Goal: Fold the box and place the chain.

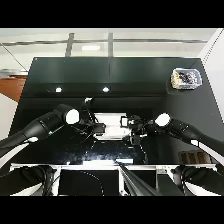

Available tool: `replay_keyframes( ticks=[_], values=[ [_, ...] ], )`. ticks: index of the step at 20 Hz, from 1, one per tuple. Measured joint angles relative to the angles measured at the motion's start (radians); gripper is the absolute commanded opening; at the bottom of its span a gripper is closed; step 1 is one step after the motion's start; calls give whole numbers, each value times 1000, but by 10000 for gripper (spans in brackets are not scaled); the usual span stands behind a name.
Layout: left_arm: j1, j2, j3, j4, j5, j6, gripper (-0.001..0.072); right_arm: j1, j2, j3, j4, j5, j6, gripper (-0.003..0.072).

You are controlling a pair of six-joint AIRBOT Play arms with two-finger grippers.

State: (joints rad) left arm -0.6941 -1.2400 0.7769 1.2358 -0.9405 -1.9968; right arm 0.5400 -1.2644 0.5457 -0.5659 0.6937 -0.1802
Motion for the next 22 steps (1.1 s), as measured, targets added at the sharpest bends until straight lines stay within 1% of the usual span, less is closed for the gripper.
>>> replay_keyframes(
  ticks=[1,3,5,7,8,9,18,22],
  values=[
    [-16,-3,9,45,-2,-41,346,0,0,0,0,0,0,312],
    [-45,-8,24,119,-6,-117,345,0,0,0,0,0,0,312],
    [-61,-11,36,161,-13,-174,345,0,0,0,0,0,0,312],
    [-70,-15,47,186,-21,-212,327,0,0,0,0,0,0,312],
    [-72,-18,53,195,-32,-224,286,0,0,0,0,0,0,312],
    [-75,-24,59,201,-43,-235,273,0,0,0,0,0,0,312],
    [-117,-142,153,252,-140,-314,273,0,0,0,0,0,0,312],
    [-122,-160,164,264,-145,-352,273,0,0,0,0,0,0,312]
  ],
)
